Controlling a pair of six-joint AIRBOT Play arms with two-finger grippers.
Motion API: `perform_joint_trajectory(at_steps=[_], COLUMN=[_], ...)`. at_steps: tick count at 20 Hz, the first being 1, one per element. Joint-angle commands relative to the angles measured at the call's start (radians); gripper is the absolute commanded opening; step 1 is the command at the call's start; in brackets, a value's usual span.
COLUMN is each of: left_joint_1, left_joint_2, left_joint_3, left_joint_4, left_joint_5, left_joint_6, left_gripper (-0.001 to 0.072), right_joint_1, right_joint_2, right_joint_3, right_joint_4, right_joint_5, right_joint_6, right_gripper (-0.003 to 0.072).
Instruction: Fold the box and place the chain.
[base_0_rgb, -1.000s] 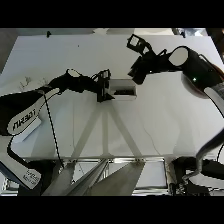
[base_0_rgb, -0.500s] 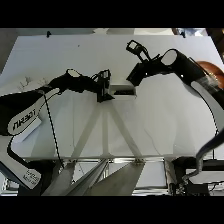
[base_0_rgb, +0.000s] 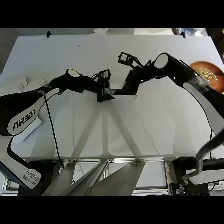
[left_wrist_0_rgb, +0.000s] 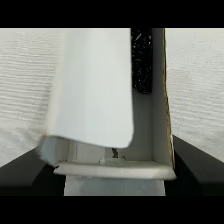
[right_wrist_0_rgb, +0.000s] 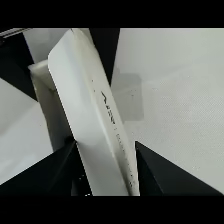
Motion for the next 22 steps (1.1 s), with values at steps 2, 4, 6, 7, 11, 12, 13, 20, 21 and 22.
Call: perform_joint_trajectory(at_steps=[2,4,6,7,11,12,13,20,21,22], left_joint_1=[0.0,0.0,0.0,0.0,0.0,0.0,0.0,0.0,0.0,0.0], left_joint_2=[0.001,0.001,0.001,0.001,0.001,0.001,0.001,0.001,0.001,0.001], left_joint_3=[0.0,0.0,0.0,0.0,0.0,0.0,0.0,0.0,0.0,0.0], left_joint_4=[0.0,0.0,0.0,0.0,0.0,0.0,0.0,0.0,0.0,0.0], left_joint_5=[-0.001,-0.001,-0.001,-0.001,-0.001,-0.001,-0.001,0.0,-0.001,-0.001], left_joint_6=[0.0,0.0,0.0,0.0,0.0,0.0,0.0,0.0,0.0,0.0], left_gripper=[0.028,0.028,0.028,0.028,0.028,0.028,0.028,0.028,0.028,0.028], right_joint_1=[0.024,0.026,0.026,0.026,0.026,0.026,0.026,0.026,0.026,0.026], right_joint_2=[0.05,0.077,0.079,0.074,0.04,0.026,0.014,0.011,0.01,0.011], right_joint_3=[0.001,0.001,0.001,0.001,0.001,0.001,0.001,0.001,0.001,0.001], right_joint_4=[-0.016,-0.017,-0.042,-0.058,-0.065,-0.066,-0.065,-0.061,-0.064,-0.068], right_joint_5=[-0.043,-0.043,-0.043,-0.044,-0.05,-0.063,-0.08,0.022,0.059,0.093], right_joint_6=[-0.034,-0.034,-0.034,-0.034,-0.034,-0.034,-0.033,-0.032,-0.032,-0.032], right_gripper=[0.0406,0.0376,0.0316,0.0317,0.0317,0.0316,0.0316,0.0158,0.0158,0.0158])
